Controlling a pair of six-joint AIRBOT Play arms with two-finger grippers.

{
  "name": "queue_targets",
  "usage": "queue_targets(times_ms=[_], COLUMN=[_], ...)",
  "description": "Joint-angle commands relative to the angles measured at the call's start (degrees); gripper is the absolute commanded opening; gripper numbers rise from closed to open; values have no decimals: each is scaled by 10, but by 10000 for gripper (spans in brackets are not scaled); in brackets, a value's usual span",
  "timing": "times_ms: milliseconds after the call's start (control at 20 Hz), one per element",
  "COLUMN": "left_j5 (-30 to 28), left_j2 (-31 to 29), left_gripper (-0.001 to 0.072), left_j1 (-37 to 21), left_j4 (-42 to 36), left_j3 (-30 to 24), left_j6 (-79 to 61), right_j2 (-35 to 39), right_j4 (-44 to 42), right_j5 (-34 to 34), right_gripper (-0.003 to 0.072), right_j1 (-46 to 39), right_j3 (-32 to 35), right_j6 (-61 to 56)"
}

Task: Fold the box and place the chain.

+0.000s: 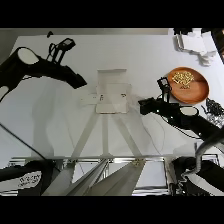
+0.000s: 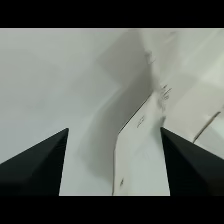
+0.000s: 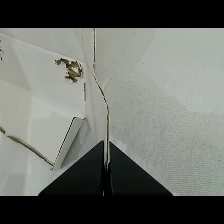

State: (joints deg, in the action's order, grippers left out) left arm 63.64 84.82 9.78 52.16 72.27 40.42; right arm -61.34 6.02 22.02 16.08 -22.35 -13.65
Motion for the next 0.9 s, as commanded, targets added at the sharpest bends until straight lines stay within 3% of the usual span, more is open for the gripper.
queue_targets(times_ms=[0,300,500,600,650,800,850], left_j5=[46,30,-16,-11,-3,23,24], left_j2=[97,178,205,214,218,225,225], left_gripper=[694,707,706,699,668,460,437], left_j1=[7,16,35,39,42,52,56], left_j4=[-122,-205,-209,-220,-224,-229,-234], left_j3=[67,68,68,68,68,68,68], left_j6=[-169,-257,-278,-301,-302,-336,-348], right_j2=[0,0,0,0,0,0,0], right_j4=[0,0,0,0,0,0,0], right_j5=[0,0,0,0,0,0,0], right_gripper=[12,12,12,12,12,12,12], right_j1=[0,0,0,0,0,0,0], right_j3=[0,0,0,0,0,0,0], right_j6=[0,0,0,0,0,0,0])
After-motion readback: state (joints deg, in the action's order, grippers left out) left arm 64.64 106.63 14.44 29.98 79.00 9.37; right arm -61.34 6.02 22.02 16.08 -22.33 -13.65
